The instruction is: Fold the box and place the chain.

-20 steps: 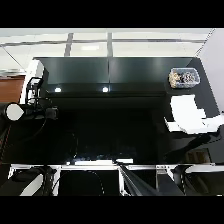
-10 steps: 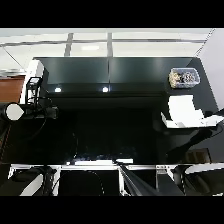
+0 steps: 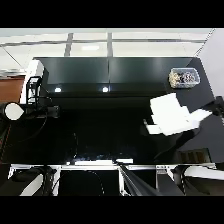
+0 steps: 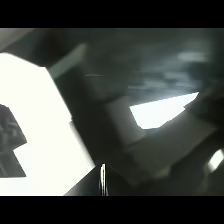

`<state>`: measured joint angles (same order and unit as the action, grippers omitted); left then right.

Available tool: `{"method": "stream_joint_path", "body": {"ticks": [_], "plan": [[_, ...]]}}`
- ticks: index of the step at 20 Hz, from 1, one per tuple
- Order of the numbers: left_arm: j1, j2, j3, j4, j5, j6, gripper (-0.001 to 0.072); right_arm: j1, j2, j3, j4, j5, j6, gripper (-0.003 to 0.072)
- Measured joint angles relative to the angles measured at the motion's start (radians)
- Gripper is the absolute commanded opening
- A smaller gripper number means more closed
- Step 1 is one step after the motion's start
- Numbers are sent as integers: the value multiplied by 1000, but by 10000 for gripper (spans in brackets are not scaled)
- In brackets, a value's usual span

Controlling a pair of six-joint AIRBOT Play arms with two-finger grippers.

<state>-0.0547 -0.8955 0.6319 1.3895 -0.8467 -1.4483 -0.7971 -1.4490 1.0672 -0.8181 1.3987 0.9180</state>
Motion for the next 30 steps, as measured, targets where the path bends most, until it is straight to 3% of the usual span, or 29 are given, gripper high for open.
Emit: {"method": "stream_joint_path", "body": {"ticks": [6,11,14,19,27,29,30], "plan": [[0,-1,0,-64,7,0,717,282,383,-469,479,-290,-123,16],[0,-27,0,-154,16,2,695,637,594,-704,743,-586,-195,16],[0,-109,10,-275,-7,61,695,856,639,-751,758,-764,-209,17],[-5,-349,69,-653,-111,303,696,1099,660,-773,750,-948,-217,17],[-95,-604,126,-924,-288,568,690,1185,665,-779,748,-1027,-215,17],[-123,-643,156,-949,-337,636,603,1188,665,-779,747,-1030,-215,17],[-133,-658,173,-951,-367,668,603,1189,665,-779,747,-1031,-215,17]]}}
